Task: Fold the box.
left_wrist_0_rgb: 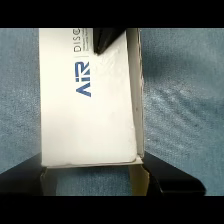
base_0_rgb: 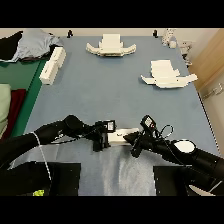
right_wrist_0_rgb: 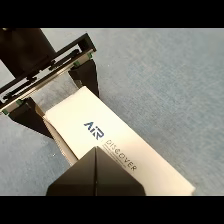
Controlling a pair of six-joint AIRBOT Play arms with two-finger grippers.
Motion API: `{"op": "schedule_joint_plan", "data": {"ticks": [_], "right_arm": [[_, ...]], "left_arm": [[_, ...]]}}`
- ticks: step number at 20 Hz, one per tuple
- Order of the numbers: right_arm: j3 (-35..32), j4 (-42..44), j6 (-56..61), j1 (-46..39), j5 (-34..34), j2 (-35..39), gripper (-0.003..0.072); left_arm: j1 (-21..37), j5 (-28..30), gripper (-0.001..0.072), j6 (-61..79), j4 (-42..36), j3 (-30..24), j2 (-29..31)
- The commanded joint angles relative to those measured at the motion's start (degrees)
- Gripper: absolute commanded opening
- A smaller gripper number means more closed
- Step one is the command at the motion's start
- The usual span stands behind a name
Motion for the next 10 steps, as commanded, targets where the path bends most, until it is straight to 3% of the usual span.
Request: {"op": "schedule_joint_plan", "data": {"ticks": [1, 10], "right_arm": [[-0.2, 0.09, -0.22, 0.02, 0.13, -1.16, 0.0007], [-0.15, 0.07, -0.24, 0.0, -0.76, -1.36, 0.0007]], "left_arm": [[-0.02, 0.0, 0.0604, -0.02, 0.0, 0.0, -0.04], [-0.02, 0.02, 0.0604, -0.02, 0.0, 0.0, -0.04]]}}
